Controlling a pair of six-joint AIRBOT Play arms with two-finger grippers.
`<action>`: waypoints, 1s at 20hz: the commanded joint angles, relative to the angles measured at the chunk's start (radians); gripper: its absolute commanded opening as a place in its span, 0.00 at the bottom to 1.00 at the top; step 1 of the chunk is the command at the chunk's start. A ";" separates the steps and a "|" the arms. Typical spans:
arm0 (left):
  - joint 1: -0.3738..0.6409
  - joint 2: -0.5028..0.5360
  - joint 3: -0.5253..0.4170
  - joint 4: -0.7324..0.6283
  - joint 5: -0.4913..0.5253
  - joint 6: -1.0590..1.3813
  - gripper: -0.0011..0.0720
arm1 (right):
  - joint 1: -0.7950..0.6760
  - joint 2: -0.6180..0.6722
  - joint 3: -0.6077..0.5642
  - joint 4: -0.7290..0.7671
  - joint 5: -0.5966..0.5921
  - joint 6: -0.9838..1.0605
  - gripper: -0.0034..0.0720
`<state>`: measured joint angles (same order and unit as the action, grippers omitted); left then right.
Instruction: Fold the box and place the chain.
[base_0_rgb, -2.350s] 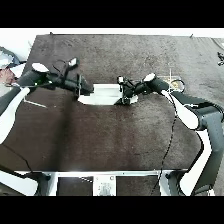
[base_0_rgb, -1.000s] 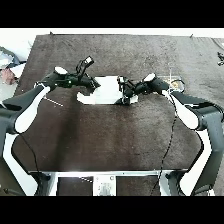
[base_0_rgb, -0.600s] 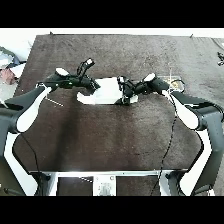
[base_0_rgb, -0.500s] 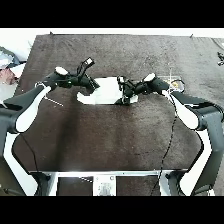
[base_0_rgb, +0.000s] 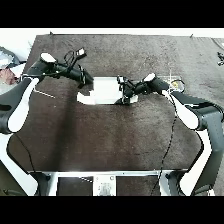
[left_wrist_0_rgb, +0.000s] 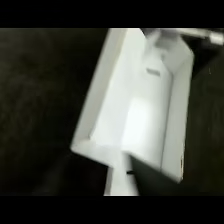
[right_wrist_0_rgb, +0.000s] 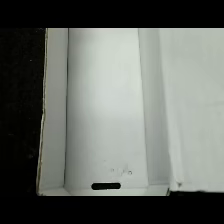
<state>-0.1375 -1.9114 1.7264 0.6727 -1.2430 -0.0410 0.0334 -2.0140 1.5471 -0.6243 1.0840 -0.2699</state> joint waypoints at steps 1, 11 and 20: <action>0.010 -0.001 0.014 0.234 -0.085 0.049 0.91 | 0.001 0.000 0.001 0.000 0.000 0.000 0.56; -0.045 -0.005 -0.072 0.293 0.028 0.158 0.98 | 0.001 0.000 0.000 0.000 0.001 0.000 0.56; -0.092 -0.019 -0.072 0.308 0.062 0.091 0.98 | 0.001 0.000 0.000 0.000 0.000 0.000 0.56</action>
